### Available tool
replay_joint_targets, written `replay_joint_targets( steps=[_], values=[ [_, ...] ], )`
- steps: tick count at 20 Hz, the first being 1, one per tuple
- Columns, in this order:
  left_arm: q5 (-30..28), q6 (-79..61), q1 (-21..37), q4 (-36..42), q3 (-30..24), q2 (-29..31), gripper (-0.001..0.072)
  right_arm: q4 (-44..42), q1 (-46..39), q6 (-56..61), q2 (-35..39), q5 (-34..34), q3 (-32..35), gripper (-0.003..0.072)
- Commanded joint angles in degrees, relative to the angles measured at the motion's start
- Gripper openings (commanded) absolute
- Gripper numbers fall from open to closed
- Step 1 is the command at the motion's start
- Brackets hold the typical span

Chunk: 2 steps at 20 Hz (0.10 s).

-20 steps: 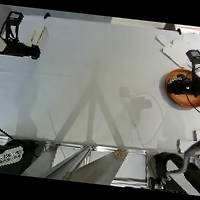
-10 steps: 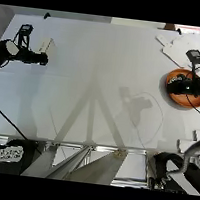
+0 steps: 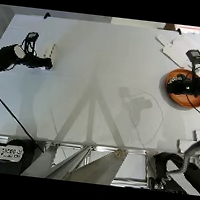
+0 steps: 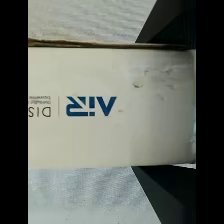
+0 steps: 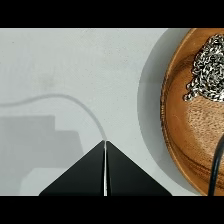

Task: Fold the box and place the chain.

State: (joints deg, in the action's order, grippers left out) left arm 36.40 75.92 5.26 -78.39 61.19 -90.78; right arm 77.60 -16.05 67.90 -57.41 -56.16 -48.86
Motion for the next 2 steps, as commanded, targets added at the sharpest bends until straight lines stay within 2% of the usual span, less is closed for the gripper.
replay_joint_targets(
  steps=[1, 2],
  values=[
    [1.55, -1.2, 0.02, -1.62, 0.02, 1.29, 0.0703, 0.0, -0.02, 0.0, 0.02, 0.0, -0.07, 0.0017],
    [2.08, -1.2, 0.02, -2.97, 0.02, 2.56, 0.0703, 0.0, -0.02, 0.0, 0.04, 0.0, -0.07, 0.0017]
  ],
)
